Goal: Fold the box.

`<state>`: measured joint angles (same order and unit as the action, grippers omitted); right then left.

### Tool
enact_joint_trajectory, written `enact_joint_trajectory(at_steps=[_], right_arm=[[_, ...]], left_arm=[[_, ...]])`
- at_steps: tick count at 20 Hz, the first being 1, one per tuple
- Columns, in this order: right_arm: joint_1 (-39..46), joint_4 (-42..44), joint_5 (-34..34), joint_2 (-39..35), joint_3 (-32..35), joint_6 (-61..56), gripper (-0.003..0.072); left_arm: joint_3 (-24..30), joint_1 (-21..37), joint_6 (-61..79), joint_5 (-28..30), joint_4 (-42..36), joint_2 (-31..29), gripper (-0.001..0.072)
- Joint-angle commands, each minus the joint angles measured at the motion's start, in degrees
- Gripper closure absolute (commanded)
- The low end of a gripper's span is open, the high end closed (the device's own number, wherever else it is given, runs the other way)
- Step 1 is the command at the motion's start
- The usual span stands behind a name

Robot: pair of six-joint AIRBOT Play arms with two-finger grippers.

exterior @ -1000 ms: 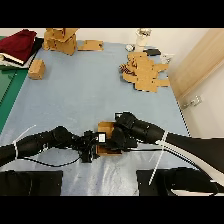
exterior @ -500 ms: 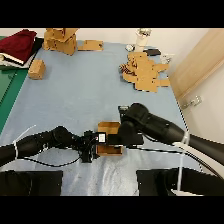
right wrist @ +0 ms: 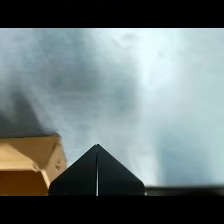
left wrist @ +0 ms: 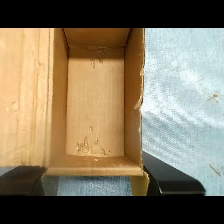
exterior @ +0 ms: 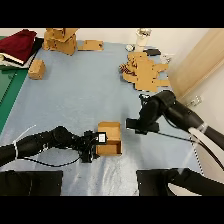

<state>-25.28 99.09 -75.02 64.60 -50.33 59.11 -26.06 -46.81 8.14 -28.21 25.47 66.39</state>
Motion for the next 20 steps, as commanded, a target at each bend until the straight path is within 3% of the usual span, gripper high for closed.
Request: enact_joint_trajectory(at_steps=[1, 2, 4, 6, 9, 12, 17, 20], right_arm=[[13.88, 33.51, 11.37, 9.88, 1.33, 37.57, 0.0684], [15.30, 43.15, 10.21, 13.00, 1.14, 48.39, 0.0684], [15.19, 51.78, 4.98, 16.63, -0.04, 62.90, 0.0685], [13.44, 51.63, 0.55, 16.57, -0.55, 70.97, 0.0684], [10.23, 47.17, -1.36, 12.61, -0.02, 74.10, 0.0684], [5.86, 39.15, 2.45, 6.64, 3.34, 73.79, 0.0683], [-4.31, 27.91, 19.06, -6.99, 12.66, 72.30, 0.0684], [-9.84, 24.81, 24.22, -12.13, 14.93, 72.32, 0.0684]], left_arm=[[-0.07, 0.00, 0.00, 0.00, 0.00, 0.04, 0.0255], [-0.07, 0.00, 0.00, 0.00, 0.00, 0.04, 0.0255], [-0.07, 0.00, 0.00, 0.02, 0.02, 0.04, 0.0256], [-0.07, 0.00, 0.00, 0.00, 0.02, 0.04, 0.0256], [-0.07, 0.00, 0.00, 0.00, 0.00, 0.04, 0.0256], [-0.07, 0.02, 0.00, 0.00, 0.00, 0.04, 0.0256], [-0.07, 0.00, 0.00, 0.00, 0.00, 0.04, 0.0256], [-0.07, 0.00, 0.00, 0.02, 0.00, 0.04, 0.0255]])
